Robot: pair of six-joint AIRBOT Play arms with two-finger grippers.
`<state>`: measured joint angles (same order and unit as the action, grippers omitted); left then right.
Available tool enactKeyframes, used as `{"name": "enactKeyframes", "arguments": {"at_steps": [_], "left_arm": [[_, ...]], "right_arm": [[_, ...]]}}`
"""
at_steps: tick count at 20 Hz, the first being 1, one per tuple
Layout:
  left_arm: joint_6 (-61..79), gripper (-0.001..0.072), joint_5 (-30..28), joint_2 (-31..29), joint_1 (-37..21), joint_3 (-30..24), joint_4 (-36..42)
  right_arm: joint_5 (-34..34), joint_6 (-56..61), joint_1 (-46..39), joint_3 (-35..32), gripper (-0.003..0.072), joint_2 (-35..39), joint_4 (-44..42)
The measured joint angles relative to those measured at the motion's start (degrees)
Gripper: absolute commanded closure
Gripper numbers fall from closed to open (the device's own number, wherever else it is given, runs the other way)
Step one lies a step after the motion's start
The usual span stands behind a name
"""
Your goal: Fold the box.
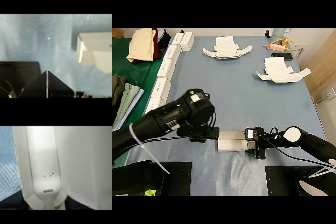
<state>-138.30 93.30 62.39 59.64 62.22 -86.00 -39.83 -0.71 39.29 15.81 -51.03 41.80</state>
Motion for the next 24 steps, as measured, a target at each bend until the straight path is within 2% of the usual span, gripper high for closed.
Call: {"name": "enactKeyframes", "arguments": {"at_steps": [3,6,7,8,10,11,12,13,15,18,21,24], "left_arm": [[10.4,0.0662,0.5,-1.8,-4.7,-0.4,5.8],[28.9,0.0664,-4.5,-2.5,-7.8,-1.4,11.3],[34.8,0.0694,-6.1,-2.7,-8.5,-1.7,11.9],[41.4,0.0695,-7.5,-3.0,-9.7,-2.4,13.1],[53.9,0.0692,-10.2,-4.1,-13.2,-5.0,14.6],[60.2,0.0654,-11.7,-4.9,-15.3,-7.0,15.2],[68.0,0.0213,-13.7,-5.9,-17.8,-9.7,16.3],[75.8,0.0015,-15.7,-6.8,-20.3,-12.4,17.9],[92.2,0.0016,-21.1,-8.0,-25.3,-18.7,23.1],[111.7,0.0016,-30.7,-8.6,-29.0,-26.7,32.0],[127.6,0.0016,-39.9,-8.4,-30.3,-33.1,39.9],[137.6,0.0017,-46.6,-7.8,-28.4,-37.2,44.6]], "right_arm": [[0.0,0.0,0.0,0.0,0.0177,0.0,0.0],[0.0,0.0,0.0,0.0,0.0177,0.0,0.0],[0.0,0.0,0.0,0.0,0.0177,0.0,0.0],[0.0,0.0,0.0,0.0,0.0177,0.0,0.0],[0.0,0.0,0.0,0.0,0.0177,0.0,0.0],[0.0,0.0,0.0,0.0,0.0177,0.0,0.0],[0.0,0.0,0.0,0.0,0.0177,0.0,0.0],[0.0,0.0,0.0,0.0,0.0177,0.0,0.0],[0.0,0.0,0.0,0.0,0.0177,0.0,0.0],[0.0,0.0,0.0,0.0,0.0177,0.0,0.0],[0.0,0.0,0.0,0.0,0.0177,0.0,0.0],[0.0,0.0,0.0,0.0,0.0177,0.0,0.0]]}}
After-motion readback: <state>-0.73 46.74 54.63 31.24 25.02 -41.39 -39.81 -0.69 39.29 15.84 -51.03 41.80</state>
